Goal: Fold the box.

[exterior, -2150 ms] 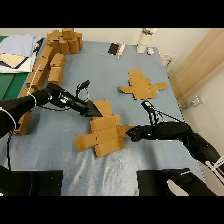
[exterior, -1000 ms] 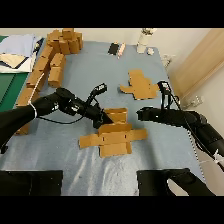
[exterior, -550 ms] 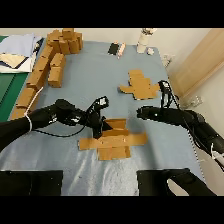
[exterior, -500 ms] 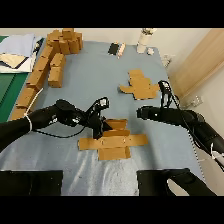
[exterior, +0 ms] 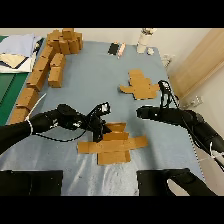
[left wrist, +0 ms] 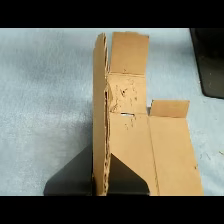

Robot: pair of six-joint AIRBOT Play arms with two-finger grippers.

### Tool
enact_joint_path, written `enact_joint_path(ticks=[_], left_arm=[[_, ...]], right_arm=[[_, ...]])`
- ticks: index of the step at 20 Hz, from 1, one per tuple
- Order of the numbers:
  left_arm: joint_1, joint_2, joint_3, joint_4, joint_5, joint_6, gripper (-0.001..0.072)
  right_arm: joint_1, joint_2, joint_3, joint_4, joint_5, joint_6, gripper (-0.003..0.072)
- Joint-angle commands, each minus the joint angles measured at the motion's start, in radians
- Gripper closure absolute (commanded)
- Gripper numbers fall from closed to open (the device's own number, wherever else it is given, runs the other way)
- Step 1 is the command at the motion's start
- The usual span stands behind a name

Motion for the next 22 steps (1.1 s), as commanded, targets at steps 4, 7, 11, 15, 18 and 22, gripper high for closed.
enact_joint_path(ticks=[4,7,11,15,18,22], left_arm=[[-0.002,0.014,-0.016,-0.014,-0.021,0.002,0.0700],[-0.002,0.015,-0.016,-0.014,-0.088,-0.001,0.0700],[-0.001,0.014,-0.016,-0.013,-0.072,-0.002,0.0700],[-0.001,0.014,-0.016,-0.013,-0.072,-0.003,0.0698],[-0.001,0.014,-0.016,-0.013,-0.071,-0.002,0.0698],[-0.001,0.014,-0.016,-0.014,-0.072,-0.002,0.0698]], right_arm=[[0.000,0.000,0.001,0.000,0.002,0.001,0.0683],[0.000,0.000,0.001,0.000,0.002,0.001,0.0683],[0.000,0.000,0.001,0.000,0.001,0.001,0.0683],[0.000,0.001,0.001,0.000,-0.023,0.001,0.0683],[0.022,0.021,0.002,-0.014,-0.143,0.005,0.0684],[0.175,0.149,0.002,-0.251,-0.334,0.292,0.0684]])
